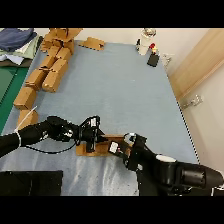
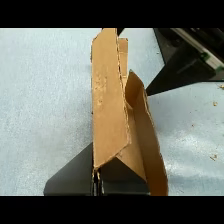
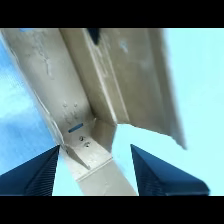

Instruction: Fold the box.

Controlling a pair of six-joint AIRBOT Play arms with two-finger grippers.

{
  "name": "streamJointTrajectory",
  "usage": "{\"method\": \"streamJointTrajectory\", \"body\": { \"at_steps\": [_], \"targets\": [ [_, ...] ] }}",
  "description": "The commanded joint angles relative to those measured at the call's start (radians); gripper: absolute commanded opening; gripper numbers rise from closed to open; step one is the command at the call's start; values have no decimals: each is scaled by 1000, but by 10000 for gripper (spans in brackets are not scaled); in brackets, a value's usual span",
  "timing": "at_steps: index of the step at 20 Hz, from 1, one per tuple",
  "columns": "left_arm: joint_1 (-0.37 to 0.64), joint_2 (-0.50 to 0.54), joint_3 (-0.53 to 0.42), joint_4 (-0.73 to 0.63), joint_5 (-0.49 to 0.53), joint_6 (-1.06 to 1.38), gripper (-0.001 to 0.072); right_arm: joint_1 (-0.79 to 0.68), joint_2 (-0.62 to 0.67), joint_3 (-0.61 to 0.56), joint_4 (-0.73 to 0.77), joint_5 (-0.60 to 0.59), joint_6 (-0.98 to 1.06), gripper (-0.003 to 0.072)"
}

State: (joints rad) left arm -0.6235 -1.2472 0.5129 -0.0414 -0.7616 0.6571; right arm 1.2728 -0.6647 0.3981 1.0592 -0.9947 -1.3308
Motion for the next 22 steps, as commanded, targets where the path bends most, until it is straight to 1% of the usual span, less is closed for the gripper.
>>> {"method": "streamJointTrajectory", "body": {
  "at_steps": [1, 3, 5, 7, 8, 10, 11, 15, 22],
  "targets": [
    [0, 0, 1, 0, 0, 0, 12, -174, 68, -24, 209, 105, -322, 716],
    [0, 1, 1, 0, 0, 0, 13, -308, 65, -24, 398, 163, -585, 716],
    [0, 0, 1, 0, 0, 0, 13, -450, 65, -24, 625, 206, -883, 716],
    [0, 0, 1, 0, 0, 0, 13, -587, 48, -24, 840, 212, -1147, 716],
    [0, 0, 1, 0, 0, 0, 13, -652, 22, -23, 925, 206, -1248, 716],
    [0, 0, 1, 0, 0, 0, 12, -736, -38, -23, 1060, 191, -1424, 716],
    [0, 1, 1, 0, 0, 0, 12, -754, -68, -20, 1088, 181, -1460, 716],
    [0, 0, 1, 0, 0, 0, 13, -757, -185, 10, 1079, 140, -1489, 714],
    [0, 1, 1, 0, 0, 0, 12, -756, -176, 10, 1014, 124, -1474, 709]
  ]
}}
